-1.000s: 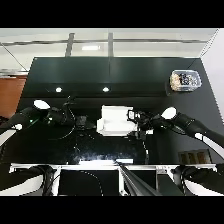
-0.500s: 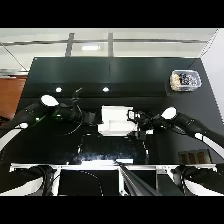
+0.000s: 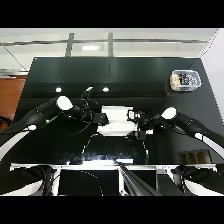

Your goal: Fold the box and place the chain.

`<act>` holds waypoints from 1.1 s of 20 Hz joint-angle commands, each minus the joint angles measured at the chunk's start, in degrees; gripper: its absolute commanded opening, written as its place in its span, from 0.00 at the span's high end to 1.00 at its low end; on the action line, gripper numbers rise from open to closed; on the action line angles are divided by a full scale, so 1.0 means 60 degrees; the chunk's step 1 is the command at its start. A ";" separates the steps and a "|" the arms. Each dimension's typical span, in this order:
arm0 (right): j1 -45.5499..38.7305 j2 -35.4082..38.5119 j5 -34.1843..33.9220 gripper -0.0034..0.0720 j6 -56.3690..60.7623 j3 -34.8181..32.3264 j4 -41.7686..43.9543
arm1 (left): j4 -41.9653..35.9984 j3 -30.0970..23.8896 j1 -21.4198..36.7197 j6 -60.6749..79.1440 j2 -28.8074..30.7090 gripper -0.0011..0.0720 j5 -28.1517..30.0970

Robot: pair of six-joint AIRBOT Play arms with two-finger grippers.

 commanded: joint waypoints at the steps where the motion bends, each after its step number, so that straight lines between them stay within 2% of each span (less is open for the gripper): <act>1: 0.0007 -0.0004 -0.0004 0.71 0.0000 -0.0004 0.0007 | 0.0441 0.0076 -0.0262 -0.0565 0.0000 0.02 0.0087; 10: 0.0007 -0.0004 -0.0004 0.71 0.0000 -0.0004 0.0007 | 0.0721 0.0076 -0.0313 -0.0634 0.0000 0.04 -0.0095; 22: 0.0007 -0.0004 -0.0018 0.71 0.0004 -0.0004 0.0007 | 0.1224 0.0076 -0.0317 -0.1100 -0.0237 0.04 0.0947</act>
